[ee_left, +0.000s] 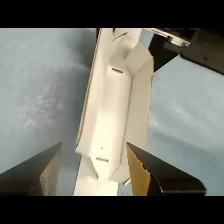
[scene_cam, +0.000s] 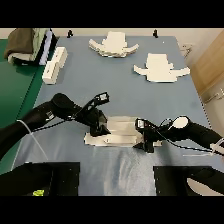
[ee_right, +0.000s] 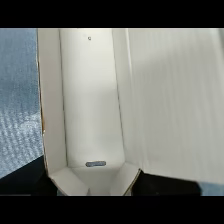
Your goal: Fold the box.
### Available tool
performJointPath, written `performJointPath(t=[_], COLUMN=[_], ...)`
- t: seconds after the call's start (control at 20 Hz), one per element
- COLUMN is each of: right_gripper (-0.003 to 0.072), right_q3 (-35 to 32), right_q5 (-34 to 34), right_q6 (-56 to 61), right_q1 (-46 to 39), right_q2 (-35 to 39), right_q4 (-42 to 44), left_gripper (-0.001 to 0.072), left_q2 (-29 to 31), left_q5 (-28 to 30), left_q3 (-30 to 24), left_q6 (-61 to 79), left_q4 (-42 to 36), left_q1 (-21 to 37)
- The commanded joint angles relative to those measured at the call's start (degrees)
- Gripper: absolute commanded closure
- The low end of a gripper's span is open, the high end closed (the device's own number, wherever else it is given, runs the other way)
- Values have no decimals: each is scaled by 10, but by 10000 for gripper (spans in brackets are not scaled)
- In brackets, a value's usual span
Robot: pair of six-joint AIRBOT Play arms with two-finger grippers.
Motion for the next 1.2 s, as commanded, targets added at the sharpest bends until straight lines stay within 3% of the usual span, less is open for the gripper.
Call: performJointPath(t=[0.0,0.05,0.1,0.15,0.25,0.4,0.55,0.75,0.9,1.15], right_gripper=[136,136,136,136,136,136,136,136,136,136], right_q3=[0,0,0,0,0,0,0,0,0,0], right_q5=[0,0,0,0,0,0,0,0,0,0], right_q6=[0,0,0,0,0,0,0,0,0,0], right_q1=[0,0,0,0,0,0,0,0,0,0], right_q2=[0,0,0,0,0,0,0,0,0,0], right_q4=[0,0,0,0,0,0,0,0,0,0], left_gripper=[106,140,372,705,694,694,694,695,695,695], left_q2=[57,73,87,95,97,82,33,-68,-130,-203], left_q5=[-69,-89,-112,-137,-168,-104,-44,-16,16,0], left_q3=[0,0,0,0,1,14,61,108,113,113], left_q6=[-192,-254,-324,-369,-413,-430,-484,-504,-530,-562], left_q4=[116,139,153,145,73,-32,-39,-37,-34,-26], left_q1=[28,31,31,28,8,-42,-45,-45,-45,-47])
